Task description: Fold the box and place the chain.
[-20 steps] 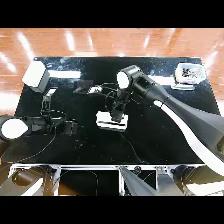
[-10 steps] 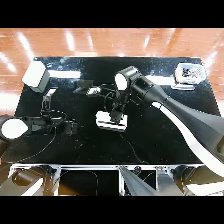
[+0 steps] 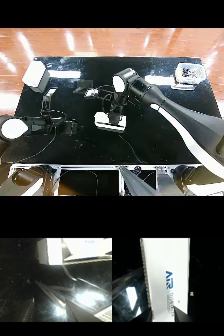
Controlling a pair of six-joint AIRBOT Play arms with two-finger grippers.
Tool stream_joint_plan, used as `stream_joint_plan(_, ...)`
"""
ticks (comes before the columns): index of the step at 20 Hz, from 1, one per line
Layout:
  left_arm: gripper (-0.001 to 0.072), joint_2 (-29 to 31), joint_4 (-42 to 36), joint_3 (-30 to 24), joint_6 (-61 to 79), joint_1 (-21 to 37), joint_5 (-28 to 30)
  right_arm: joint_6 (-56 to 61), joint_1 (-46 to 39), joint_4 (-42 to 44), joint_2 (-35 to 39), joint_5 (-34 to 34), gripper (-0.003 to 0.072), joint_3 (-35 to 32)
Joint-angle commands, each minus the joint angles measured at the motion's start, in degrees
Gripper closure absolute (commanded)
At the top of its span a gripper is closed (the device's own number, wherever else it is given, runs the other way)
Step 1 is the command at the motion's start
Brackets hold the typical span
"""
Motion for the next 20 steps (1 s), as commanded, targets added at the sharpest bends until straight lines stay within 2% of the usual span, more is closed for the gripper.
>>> stream_joint_plan(1, 0.0205, -0.04, 0.02, -0.02, 0.02, -0.02, 0.0, 0.17, 0.17, 0.02, -0.02, 0.81, 0.0376, 0.0)
stream_joint_plan(20, 0.0205, -0.04, 0.0, -0.02, 0.02, -0.02, 0.0, 2.82, 0.17, 0.02, -0.02, 2.34, 0.0355, 0.02)
